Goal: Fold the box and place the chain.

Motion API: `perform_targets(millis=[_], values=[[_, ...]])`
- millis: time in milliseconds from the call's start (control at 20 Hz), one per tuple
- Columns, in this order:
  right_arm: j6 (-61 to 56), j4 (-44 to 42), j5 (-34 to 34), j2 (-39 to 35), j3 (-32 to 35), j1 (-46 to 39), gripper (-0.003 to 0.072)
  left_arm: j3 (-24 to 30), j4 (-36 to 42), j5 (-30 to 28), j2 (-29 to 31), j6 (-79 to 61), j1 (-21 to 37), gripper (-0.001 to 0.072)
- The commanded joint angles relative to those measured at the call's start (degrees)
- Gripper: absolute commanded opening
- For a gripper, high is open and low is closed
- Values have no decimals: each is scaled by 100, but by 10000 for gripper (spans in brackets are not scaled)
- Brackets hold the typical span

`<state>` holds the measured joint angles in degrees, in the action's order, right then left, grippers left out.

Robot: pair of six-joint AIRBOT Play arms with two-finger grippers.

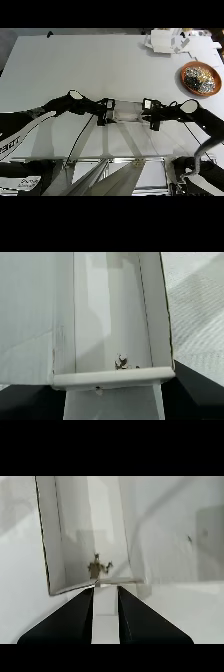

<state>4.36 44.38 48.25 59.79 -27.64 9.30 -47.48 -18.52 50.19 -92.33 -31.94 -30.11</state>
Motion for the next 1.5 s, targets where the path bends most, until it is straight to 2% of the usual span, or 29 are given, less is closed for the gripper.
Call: perform_targets(millis=[0,50,200,350,450,550,800,1100,1250,1450], values=[[-1541,179,654,-658,-4,-621,85,-2,-15,-26,2,7,0,251],[-2240,144,706,-791,-4,-839,22,-2,-15,-26,2,7,0,251],[-4376,358,614,-868,-4,-1506,22,-2,-15,-24,2,7,0,251],[-6238,920,439,-809,-2,-2035,22,-2,-15,-26,2,7,0,251],[-6970,1300,398,-756,-2,-2210,22,-2,-15,-26,2,7,0,251],[-7176,1360,461,-575,-2,-2223,21,-2,-15,-26,2,7,0,251],[-7134,737,848,234,-2,-2129,21,-2,-15,-26,2,7,0,251],[-6867,164,925,723,-2,-1331,21,-2,-15,-26,2,7,0,251],[-6701,-59,964,723,-4,-1246,24,-2,-15,-24,2,7,0,251],[-6450,-417,1143,651,-4,-1246,230,-2,-15,-26,2,7,0,251]])
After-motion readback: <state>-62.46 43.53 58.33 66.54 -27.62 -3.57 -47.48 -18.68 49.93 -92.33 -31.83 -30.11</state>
